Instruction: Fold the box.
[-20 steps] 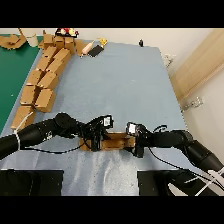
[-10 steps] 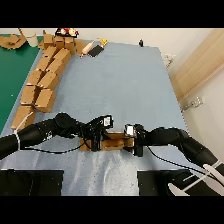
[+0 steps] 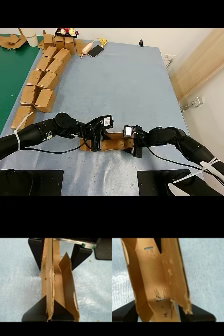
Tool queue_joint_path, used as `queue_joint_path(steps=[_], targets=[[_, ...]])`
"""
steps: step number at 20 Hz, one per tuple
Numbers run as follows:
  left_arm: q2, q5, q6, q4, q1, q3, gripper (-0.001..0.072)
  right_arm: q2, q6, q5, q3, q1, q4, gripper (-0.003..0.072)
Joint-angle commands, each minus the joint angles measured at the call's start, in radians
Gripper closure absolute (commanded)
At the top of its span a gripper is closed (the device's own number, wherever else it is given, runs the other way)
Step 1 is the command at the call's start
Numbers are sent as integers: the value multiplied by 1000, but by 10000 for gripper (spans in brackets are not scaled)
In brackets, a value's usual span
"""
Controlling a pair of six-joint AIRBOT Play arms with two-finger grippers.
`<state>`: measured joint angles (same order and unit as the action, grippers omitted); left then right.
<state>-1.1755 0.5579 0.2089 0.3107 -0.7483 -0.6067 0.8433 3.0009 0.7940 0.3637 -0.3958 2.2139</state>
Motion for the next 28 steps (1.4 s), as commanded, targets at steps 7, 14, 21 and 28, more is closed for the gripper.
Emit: queue_joint_path(steps=[7, 14, 21, 28], targets=[[1, 0, 0, 0, 1, -1, 698, 48, 1, -21, 1, -33, 2, 9], [1, 0, 0, 0, 1, -1, 698, 65, 1, -59, 1, -33, -7, 54], [1, 0, 0, 0, 1, -1, 698, 67, 1, -11, 7, -33, -3, 126], [1, 0, 0, 0, 1, -1, 698, 68, 0, -14, 8, -34, -1, 185]])
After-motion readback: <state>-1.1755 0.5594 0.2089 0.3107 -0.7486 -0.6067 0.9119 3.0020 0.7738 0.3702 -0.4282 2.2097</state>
